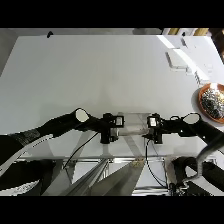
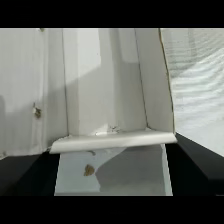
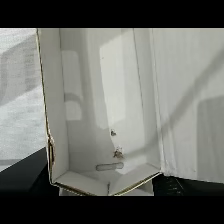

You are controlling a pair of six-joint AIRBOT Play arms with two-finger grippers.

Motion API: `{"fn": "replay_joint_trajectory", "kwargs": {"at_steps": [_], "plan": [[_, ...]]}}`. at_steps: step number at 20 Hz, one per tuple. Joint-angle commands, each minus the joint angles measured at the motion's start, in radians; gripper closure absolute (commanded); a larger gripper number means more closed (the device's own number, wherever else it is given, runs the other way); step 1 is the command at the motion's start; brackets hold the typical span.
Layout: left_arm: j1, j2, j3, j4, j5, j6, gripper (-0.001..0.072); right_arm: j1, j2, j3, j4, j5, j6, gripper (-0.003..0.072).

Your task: Fold the box and place the chain.

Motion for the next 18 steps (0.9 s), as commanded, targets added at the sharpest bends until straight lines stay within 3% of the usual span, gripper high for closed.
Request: {"fn": "replay_joint_trajectory", "kwargs": {"at_steps": [1,8,14,18], "plan": [[0.0,-0.012,-0.001,-0.048,0.011,0.029,0.0014,0.0,0.001,0.0,0.0,-0.001,0.0,0.0218],[-0.001,-0.014,-0.001,-0.137,0.015,0.117,0.0019,0.0,0.001,0.0,0.0,-0.001,0.0,0.0218],[0.0,-0.014,-0.001,-0.135,0.014,0.113,0.039,0.0,0.001,0.0,0.0,-0.001,0.0,0.0218],[0.0,-0.014,-0.001,-0.134,0.014,0.112,0.039,0.0,0.001,0.0,0.0,-0.001,0.001,0.0218]]}}
